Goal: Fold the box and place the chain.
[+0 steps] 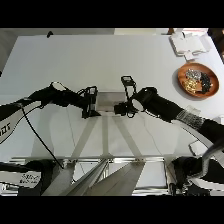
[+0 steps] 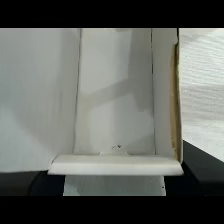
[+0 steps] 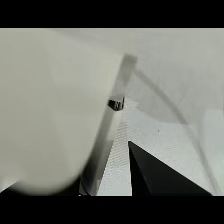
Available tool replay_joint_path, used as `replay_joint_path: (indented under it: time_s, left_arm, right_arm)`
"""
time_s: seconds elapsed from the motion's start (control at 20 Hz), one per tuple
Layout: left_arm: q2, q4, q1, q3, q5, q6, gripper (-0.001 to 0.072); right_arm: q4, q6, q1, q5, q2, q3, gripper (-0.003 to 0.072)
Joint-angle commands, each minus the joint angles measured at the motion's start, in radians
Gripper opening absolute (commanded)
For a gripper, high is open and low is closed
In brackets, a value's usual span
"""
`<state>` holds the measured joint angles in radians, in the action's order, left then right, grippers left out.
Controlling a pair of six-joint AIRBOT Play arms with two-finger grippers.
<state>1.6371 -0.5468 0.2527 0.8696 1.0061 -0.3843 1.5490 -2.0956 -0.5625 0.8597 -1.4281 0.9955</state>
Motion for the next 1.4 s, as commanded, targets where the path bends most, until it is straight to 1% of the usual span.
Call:
replay_joint_path:
  time_s: [0.0,0.2,0.35,0.5,0.6,0.7,0.85,0.9,0.95,1.1,1.25,1.35]
  left_arm:
    - [0.000,0.000,0.000,0.000,0.000,0.000,0.0517]
    - [0.000,0.000,0.000,0.000,0.000,0.000,0.0517]
    - [0.000,0.000,0.000,0.000,0.000,0.000,0.0517]
    - [0.000,0.000,0.000,0.000,0.000,0.000,0.0517]
    - [0.000,0.000,0.000,0.000,0.000,0.000,0.0517]
    - [0.000,0.000,0.000,0.000,0.000,0.000,0.0517]
    - [0.000,0.000,0.000,0.000,0.000,0.000,0.0517]
    - [0.000,0.000,0.000,0.000,0.000,0.000,0.0517]
    - [0.000,0.000,0.000,0.000,0.000,0.000,0.0517]
    - [0.000,0.000,0.000,0.000,0.000,0.000,0.0517]
    - [0.000,0.000,0.000,0.000,0.000,0.000,0.0517]
    - [0.000,0.000,0.000,0.000,0.000,0.000,0.0517]
  right_arm:
    - [0.029,-0.005,-0.005,0.012,-0.006,0.008,0.0324]
    - [0.098,-0.142,-0.006,0.015,-0.007,0.022,0.0324]
    - [0.104,-0.220,-0.008,0.024,-0.036,0.023,0.0324]
    - [0.154,-0.285,-0.023,0.079,-0.091,0.063,0.0323]
    - [0.168,-0.291,-0.024,0.110,-0.121,0.107,0.0322]
    - [0.167,-0.291,-0.024,0.104,-0.133,0.141,0.0322]
    - [0.163,-0.309,-0.024,0.067,-0.138,0.158,0.0320]
    - [0.163,-0.342,-0.024,0.072,-0.147,0.158,0.0302]
    - [0.161,-0.362,-0.024,0.080,-0.158,0.158,0.0256]
    - [0.153,-0.369,-0.041,0.089,-0.185,0.158,0.0233]
    - [0.155,-0.370,-0.048,0.086,-0.195,0.158,0.0011]
    - [0.156,-0.369,-0.048,0.087,-0.195,0.159,0.0010]
